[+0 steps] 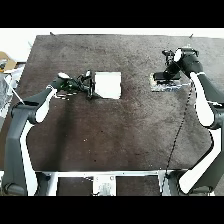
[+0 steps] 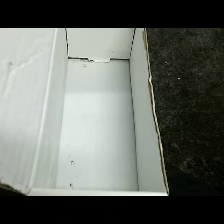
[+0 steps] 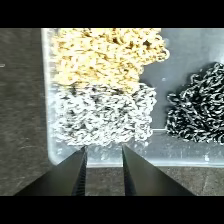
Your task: Fold the box and place the chain.
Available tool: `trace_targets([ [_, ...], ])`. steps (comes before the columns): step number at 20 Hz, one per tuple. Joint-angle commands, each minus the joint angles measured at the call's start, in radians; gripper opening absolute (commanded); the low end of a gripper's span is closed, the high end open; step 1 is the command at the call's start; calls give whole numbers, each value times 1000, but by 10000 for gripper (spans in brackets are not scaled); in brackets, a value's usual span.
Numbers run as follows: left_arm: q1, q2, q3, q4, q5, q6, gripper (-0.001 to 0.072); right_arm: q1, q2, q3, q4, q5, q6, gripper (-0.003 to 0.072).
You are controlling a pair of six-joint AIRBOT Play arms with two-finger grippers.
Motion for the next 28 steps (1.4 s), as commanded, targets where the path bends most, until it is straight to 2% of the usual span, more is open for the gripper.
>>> trace_targets([
  [1,0,0,0,0,0,0,130,-5,-25,-1,44,-1,-20,256],
  [9,0,0,0,0,0,0,130,-5,-35,-1,50,-24,-18,255],
  [10,0,0,0,0,0,0,130,-5,-39,-1,54,-25,-19,215],
  [11,0,0,0,0,0,0,130,-5,-40,-1,57,-30,-18,63],
  [12,0,0,0,0,0,0,130,-5,-39,1,55,-32,-16,37],
  [15,0,0,0,0,0,0,129,-6,-18,3,49,-30,-16,35],
  [16,0,0,0,0,0,0,130,-6,-9,3,49,-29,-16,1],
  [17,0,0,0,0,0,0,129,-6,3,3,50,-28,-16,1],
  [20,0,0,0,0,0,0,130,-6,58,3,54,-17,-16,1],
  [24,0,0,0,0,0,0,130,2,195,3,55,-8,-27,0],
  [28,0,0,0,0,0,0,130,35,388,3,52,-87,-54,0],
])
